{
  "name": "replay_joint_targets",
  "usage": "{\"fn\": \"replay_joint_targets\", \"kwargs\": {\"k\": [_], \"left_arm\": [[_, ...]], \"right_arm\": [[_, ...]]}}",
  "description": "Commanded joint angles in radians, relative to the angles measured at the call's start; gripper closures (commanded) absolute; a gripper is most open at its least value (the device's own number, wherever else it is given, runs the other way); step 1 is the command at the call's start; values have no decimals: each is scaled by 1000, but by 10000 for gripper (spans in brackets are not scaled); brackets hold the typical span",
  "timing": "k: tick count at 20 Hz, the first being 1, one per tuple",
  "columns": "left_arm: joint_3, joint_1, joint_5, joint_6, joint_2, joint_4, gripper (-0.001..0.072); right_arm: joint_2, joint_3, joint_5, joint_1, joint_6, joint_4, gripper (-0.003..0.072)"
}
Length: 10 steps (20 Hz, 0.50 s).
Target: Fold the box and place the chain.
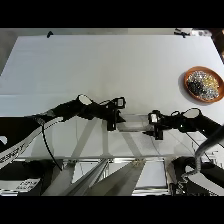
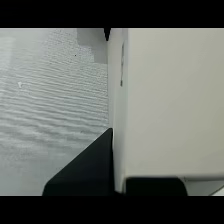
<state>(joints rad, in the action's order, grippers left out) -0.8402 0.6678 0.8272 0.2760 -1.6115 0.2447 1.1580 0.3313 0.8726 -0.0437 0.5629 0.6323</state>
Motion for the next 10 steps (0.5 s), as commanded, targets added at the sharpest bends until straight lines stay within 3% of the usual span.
{"fn": "replay_joint_targets", "kwargs": {"k": [1, 3, 4, 6, 7, 10], "left_arm": [[-1, 1, 36, -13, 0, -4, 698], [-1, 0, 37, -13, 1, -4, 687], [-1, 0, 37, -13, 1, -4, 623], [-1, 0, 36, -13, 1, -4, 407], [-1, 0, 34, -12, 1, -4, 337], [-1, -2, 32, -12, 3, -5, 309]], "right_arm": [[0, 0, 0, 0, -5, -1, 329], [0, 0, 0, 0, -5, -1, 329], [0, 0, 0, 0, -5, -1, 329], [0, 0, 0, 0, -5, -1, 329], [0, 0, 0, 0, -5, -1, 329], [0, 0, 0, 0, -5, -1, 329]]}}
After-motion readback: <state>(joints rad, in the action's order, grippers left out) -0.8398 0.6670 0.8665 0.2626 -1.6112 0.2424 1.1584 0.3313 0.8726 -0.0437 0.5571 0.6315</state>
